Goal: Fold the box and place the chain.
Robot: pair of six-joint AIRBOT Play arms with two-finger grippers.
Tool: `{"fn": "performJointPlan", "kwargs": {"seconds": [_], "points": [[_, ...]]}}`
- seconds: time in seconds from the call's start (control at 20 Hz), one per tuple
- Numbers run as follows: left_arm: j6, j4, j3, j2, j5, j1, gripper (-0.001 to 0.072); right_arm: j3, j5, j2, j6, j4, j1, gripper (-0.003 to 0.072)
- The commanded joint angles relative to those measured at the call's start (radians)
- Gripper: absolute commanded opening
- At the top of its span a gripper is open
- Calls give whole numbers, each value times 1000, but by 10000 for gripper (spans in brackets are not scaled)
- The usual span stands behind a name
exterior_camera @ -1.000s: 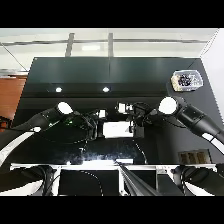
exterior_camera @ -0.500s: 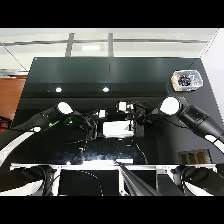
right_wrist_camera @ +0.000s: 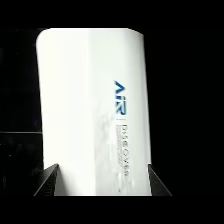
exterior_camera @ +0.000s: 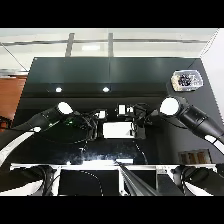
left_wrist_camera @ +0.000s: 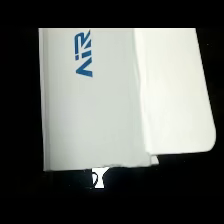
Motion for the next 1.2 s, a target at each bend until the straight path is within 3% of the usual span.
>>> {"fn": "performJointPlan", "kwargs": {"seconds": [0.0,0.45,0.6,0.65,1.15], "points": [[-2,0,0,-1,2,0,491,-11,-23,-11,0,-2,22,664],[-2,-1,0,-1,2,0,490,-29,-79,-21,0,-49,23,663],[-2,-1,0,-1,2,0,490,-29,-79,-21,0,-49,23,618],[-2,-1,0,-1,2,0,490,-29,-78,-21,0,-49,23,485],[-2,-1,0,-1,2,0,491,-29,-73,-20,0,-41,23,479]]}}
